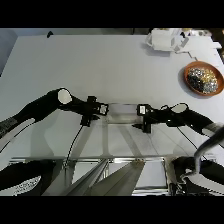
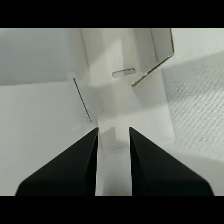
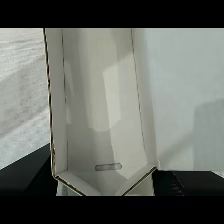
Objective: Fold the box and place the chain.
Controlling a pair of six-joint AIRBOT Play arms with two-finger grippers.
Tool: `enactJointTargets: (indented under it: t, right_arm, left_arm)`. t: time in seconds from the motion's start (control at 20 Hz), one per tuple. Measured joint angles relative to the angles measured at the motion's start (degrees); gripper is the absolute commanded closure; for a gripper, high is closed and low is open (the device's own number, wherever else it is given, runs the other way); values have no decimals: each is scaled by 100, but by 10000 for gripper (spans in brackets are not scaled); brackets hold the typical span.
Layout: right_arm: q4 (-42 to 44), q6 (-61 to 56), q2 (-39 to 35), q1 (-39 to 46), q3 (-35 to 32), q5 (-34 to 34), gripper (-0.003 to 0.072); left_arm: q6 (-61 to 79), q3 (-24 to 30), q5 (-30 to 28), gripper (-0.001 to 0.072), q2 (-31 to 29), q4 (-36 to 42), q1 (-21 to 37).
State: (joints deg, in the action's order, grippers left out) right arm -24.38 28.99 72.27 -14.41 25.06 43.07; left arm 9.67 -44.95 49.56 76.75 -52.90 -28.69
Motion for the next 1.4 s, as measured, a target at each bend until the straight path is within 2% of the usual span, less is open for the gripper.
enactJointTargets:
  t: [0.7, 1.4]
  right_arm:
    - [2, 0, 0, 0, 0, 0, 275]
    - [0, -4, 0, 2, 0, -4, 275]
  left_arm:
    - [540, 11, -155, 498, 404, 551, -415]
    - [538, 17, -605, 510, 450, 1228, -656]
